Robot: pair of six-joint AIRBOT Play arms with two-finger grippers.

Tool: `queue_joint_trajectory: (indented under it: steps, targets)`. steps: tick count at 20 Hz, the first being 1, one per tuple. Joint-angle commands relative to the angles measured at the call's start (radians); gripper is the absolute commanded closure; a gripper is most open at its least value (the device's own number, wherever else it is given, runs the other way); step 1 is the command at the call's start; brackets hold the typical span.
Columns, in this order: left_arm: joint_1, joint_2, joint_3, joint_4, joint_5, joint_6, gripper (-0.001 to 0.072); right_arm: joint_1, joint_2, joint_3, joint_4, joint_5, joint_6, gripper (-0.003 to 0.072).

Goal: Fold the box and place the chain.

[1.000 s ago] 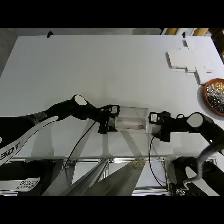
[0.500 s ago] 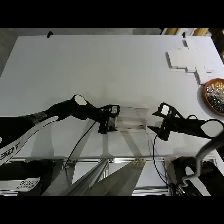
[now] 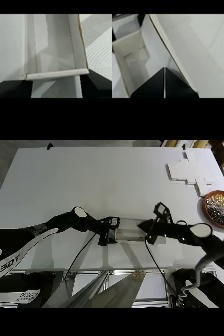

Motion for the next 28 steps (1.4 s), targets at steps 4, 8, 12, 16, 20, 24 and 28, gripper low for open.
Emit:
queue_joint_trajectory:
  steps: [4, 8, 12, 16, 20, 24, 28]
  targets:
    - [0.000, 0.000, 0.000, 0.000, 0.000, 0.001, 0.0675, 0.008, -0.372, 0.240, -0.018, 0.014, 0.148, 0.0664]
    - [0.000, 0.000, 0.000, 0.000, -0.001, 0.001, 0.0675, -0.008, -0.374, 0.259, -0.262, 0.038, 0.253, 0.0664]
    - [0.000, 0.000, 0.000, 0.000, -0.001, 0.001, 0.0675, -0.093, -0.267, 0.259, -0.419, 0.163, 0.355, 0.0664]
    - [0.000, 0.000, 0.000, 0.000, 0.000, 0.001, 0.0675, -0.155, -0.054, 0.259, -0.584, 0.308, 0.209, 0.0664]
    - [0.000, 0.000, 0.000, 0.000, -0.001, 0.001, 0.0675, -0.154, -0.023, 0.229, -0.675, 0.439, -0.058, 0.0589]
    - [0.000, 0.000, 0.000, 0.000, -0.001, 0.001, 0.0675, -0.087, -0.022, 0.127, -0.627, 0.357, -0.196, 0.0416]
    - [0.000, 0.000, 0.000, 0.000, -0.001, 0.001, 0.0675, -0.045, -0.025, 0.026, -0.543, 0.205, -0.275, 0.0524]
